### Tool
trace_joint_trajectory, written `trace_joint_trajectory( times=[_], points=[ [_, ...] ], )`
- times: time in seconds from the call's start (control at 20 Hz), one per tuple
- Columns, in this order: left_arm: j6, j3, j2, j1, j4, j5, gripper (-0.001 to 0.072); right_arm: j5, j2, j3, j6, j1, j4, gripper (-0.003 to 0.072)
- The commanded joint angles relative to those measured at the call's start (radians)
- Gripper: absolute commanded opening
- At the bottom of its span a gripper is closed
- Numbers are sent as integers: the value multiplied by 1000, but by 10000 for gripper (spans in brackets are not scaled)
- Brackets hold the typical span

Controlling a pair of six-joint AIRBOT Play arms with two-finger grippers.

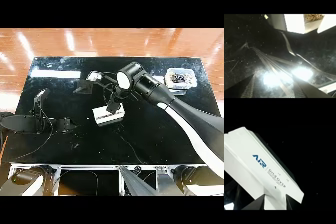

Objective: Fold the box and place the chain.

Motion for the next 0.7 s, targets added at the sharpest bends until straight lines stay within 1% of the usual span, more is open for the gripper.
trace_joint_trajectory(
  times=[0.0, 0.05, 0.2, 0.35, 0.4, 0.45, 0.55, 0.65],
  points=[
    [0, 0, -5, 1, -5, 4, 566, -22, -15, 8, -40, -10, -21, 316],
    [0, 0, -5, 1, -5, 4, 566, -25, -21, 8, -71, -13, -19, 316],
    [0, 0, -5, 1, -8, 5, 566, -23, -24, 9, -250, -14, -18, 318],
    [0, 0, -5, 1, -8, 6, 566, -10, -24, 10, -274, -14, -29, 323],
    [1, 0, -5, 1, -8, 6, 566, 3, -23, 10, -281, -14, -30, 525],
    [3, 0, -5, 1, -8, 6, 566, 11, -21, 10, -284, -14, -45, 705],
    [52, 0, -5, 1, -8, 19, 566, 13, -9, 12, -284, -14, -66, 708],
    [95, 0, -5, 1, -8, 38, 566, 21, 3, 22, -351, -19, -82, 708]
  ],
)
